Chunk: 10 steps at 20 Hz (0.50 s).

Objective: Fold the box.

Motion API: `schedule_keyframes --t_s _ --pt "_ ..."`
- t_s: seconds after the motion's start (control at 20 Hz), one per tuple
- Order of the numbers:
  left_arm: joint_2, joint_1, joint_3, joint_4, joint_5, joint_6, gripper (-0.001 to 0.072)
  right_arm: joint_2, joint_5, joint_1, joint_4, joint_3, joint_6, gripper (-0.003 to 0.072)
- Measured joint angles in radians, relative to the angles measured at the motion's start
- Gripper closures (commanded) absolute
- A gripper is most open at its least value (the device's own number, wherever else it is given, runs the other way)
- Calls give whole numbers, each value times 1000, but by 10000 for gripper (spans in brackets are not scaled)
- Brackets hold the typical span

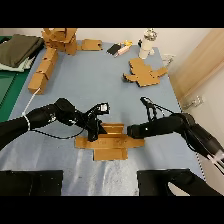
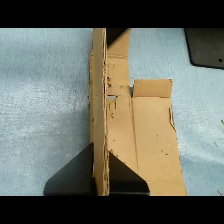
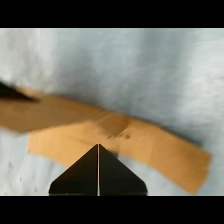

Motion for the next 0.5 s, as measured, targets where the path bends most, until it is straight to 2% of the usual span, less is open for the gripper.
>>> schedule_keyframes --t_s 0.2,0.25,0.3,0.35,0.5 --pt "0 0 0 -1 0 0 697 144 -45 336 -249 -33 122 682" --pt "0 -1 0 -1 0 0 698 169 -42 427 -323 -53 146 649" --pt "0 -1 0 -1 0 0 697 187 -34 523 -400 -80 165 416" --pt "0 -1 0 -2 0 0 698 196 -16 610 -467 -108 172 238" --pt "0 -1 0 -2 0 0 697 172 29 787 -615 -175 177 238"
